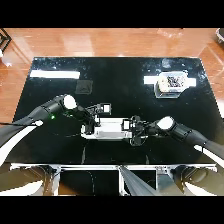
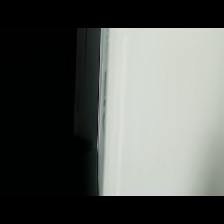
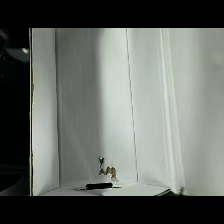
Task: Fold the box and place the chain.
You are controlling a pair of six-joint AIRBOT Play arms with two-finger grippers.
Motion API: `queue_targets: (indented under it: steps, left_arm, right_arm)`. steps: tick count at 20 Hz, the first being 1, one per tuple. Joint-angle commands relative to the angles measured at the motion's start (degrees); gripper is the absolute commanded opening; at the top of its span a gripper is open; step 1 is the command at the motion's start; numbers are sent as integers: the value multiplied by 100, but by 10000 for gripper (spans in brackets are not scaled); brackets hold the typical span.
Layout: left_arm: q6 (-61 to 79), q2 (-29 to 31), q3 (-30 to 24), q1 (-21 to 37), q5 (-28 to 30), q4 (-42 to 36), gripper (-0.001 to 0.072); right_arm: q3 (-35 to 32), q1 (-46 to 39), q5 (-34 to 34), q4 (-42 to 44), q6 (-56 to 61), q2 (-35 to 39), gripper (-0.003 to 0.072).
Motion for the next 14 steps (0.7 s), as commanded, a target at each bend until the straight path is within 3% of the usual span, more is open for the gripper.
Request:
queue_targets:
  steps: [1,14]
  left_arm:
    - [4,-4,0,-4,7,0,28]
    - [4,-4,0,-4,144,0,29]
  right_arm:
    - [7,9,-33,-15,22,-4,702]
    - [9,133,-199,-160,168,-22,702]
